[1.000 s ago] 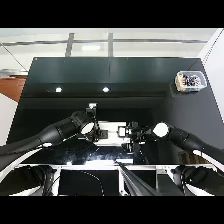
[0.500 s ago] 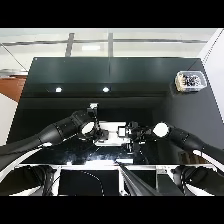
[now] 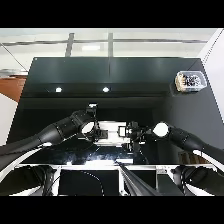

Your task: Fold the box and place the chain.

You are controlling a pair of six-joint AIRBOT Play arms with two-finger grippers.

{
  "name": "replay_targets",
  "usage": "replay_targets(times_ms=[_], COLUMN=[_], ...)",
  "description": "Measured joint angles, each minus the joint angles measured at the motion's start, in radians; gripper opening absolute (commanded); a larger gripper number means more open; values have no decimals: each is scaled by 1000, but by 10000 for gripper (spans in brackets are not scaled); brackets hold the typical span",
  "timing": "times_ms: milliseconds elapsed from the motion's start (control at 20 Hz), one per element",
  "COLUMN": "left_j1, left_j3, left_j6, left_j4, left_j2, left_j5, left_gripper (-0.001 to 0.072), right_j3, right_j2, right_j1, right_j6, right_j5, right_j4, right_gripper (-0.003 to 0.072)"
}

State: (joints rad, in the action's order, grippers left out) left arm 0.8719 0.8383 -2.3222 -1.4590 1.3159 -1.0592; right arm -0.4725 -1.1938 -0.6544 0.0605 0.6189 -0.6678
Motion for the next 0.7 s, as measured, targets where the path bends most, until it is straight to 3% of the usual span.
replay_targets(times_ms=[50, 250, 700], left_j1=[0, 1, 1], left_j3=[0, 0, 0], left_j6=[1, 5, 6], left_j4=[0, 5, 1], left_j2=[0, 0, 0], left_j5=[2, 9, 0], left_gripper=[33, 33, 33], right_j3=[0, 0, 0], right_j2=[0, 20, 161], right_j1=[0, 1, 45], right_j6=[0, -25, -122], right_j5=[0, 6, 119], right_j4=[-2, -23, -264], right_gripper=[718, 718, 710])
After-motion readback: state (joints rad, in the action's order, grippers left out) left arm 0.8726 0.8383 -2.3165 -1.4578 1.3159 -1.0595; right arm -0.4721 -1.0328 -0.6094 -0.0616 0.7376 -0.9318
